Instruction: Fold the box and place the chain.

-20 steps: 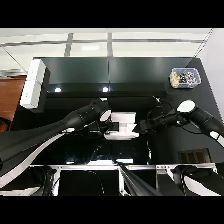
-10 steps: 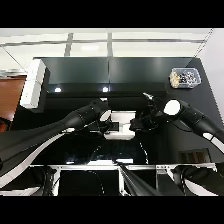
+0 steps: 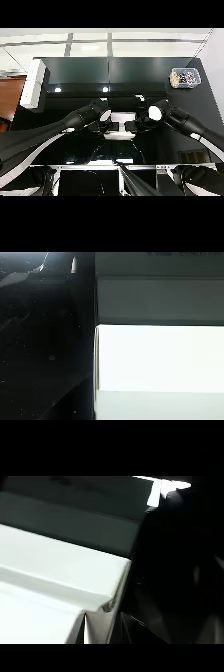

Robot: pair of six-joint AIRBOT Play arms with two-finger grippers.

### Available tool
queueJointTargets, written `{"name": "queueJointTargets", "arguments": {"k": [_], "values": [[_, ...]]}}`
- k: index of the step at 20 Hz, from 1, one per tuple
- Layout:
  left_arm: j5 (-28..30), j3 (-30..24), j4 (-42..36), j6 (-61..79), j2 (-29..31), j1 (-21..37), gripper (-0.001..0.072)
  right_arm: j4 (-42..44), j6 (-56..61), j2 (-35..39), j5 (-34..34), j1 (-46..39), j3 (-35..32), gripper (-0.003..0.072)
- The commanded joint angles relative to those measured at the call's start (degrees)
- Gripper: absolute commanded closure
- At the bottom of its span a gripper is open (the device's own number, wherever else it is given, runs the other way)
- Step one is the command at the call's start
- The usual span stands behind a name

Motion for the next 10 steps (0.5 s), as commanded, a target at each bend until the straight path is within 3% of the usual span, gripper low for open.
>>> {"name": "queueJointTargets", "arguments": {"k": [1,10], "values": [[0.44,0.02,-0.02,-0.09,-0.02,0.04,0.0681,-4.57,7.06,-2.49,2.75,2.73,2.49,0.0448],[-0.37,0.02,-0.13,-0.07,-0.02,0.85,0.0681,-6.86,11.98,-6.99,4.74,4.48,6.71,0.0449]]}}
